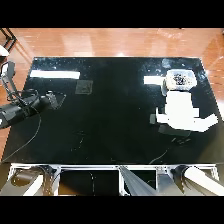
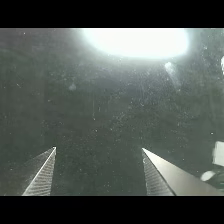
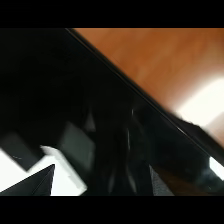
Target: Fold the box and place the chain.
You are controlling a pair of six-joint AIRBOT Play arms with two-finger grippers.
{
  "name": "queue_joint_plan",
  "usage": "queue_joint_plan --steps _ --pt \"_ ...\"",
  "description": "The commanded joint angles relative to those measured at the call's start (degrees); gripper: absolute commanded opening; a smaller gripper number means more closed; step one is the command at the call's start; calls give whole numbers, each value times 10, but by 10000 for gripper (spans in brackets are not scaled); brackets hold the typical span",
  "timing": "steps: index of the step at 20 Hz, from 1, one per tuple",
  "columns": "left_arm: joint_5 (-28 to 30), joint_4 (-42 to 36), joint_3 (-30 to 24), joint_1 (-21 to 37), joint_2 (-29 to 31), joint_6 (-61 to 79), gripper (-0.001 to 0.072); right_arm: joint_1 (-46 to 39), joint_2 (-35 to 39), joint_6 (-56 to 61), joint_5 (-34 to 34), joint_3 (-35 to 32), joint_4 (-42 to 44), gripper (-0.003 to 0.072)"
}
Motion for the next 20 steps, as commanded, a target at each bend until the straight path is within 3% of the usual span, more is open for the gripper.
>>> queue_joint_plan --steps 1,4,8,18,19,20 --pt "-2 -1 0 0 0 1 632 -53 -98 -129 60 36 87 709" --pt "-2 -3 0 0 0 0 632 -81 -144 -299 115 45 273 708" --pt "-19 -46 0 0 0 0 632 -87 -202 -305 178 46 228 702" --pt "-29 -47 0 0 -7 0 632 -81 -275 -346 172 54 275 701" --pt "-29 -47 0 0 -9 0 632 -81 -277 -346 172 59 275 647" --pt "-29 -47 0 0 -12 0 632 -81 -278 -346 172 63 275 473"
